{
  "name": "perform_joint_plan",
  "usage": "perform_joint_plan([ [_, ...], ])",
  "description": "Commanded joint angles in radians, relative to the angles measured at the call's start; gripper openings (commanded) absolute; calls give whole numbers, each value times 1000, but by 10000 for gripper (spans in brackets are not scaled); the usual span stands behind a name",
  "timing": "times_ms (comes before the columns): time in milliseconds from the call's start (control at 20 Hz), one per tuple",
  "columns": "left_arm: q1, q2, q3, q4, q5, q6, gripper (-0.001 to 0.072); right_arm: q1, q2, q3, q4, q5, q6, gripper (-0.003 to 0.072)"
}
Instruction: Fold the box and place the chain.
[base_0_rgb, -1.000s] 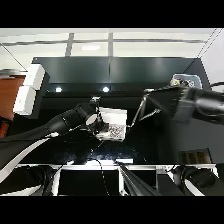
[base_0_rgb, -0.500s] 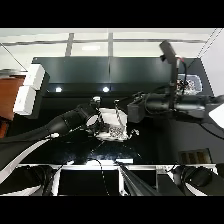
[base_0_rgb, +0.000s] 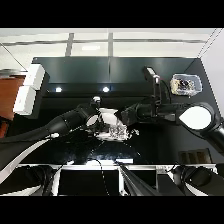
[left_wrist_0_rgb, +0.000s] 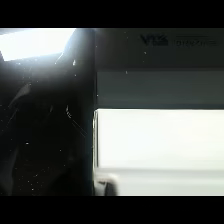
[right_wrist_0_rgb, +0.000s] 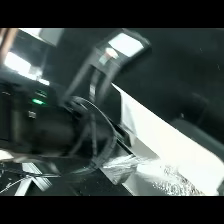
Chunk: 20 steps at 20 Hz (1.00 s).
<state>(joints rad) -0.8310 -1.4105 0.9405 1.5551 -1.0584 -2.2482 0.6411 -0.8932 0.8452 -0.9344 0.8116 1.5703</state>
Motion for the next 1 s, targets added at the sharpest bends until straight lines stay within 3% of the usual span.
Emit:
perform_joint_plan([
  [0,0,0,0,0,1,0,33,-39,9,-37,-36,42,73,720],
  [100,1,0,0,0,1,0,33,-131,53,-37,-99,118,72,720],
  [300,1,0,0,0,5,0,33,-323,146,-74,-375,274,-24,720],
  [350,1,0,0,0,4,0,33,-359,160,-116,-370,250,-87,720],
  [450,2,0,0,0,5,0,33,-394,161,-230,-208,160,-306,720],
  [650,2,0,0,0,6,0,33,-334,161,-453,84,-12,-636,720],
  [950,2,0,0,1,11,0,33,-101,147,-542,85,-205,-1009,720],
])
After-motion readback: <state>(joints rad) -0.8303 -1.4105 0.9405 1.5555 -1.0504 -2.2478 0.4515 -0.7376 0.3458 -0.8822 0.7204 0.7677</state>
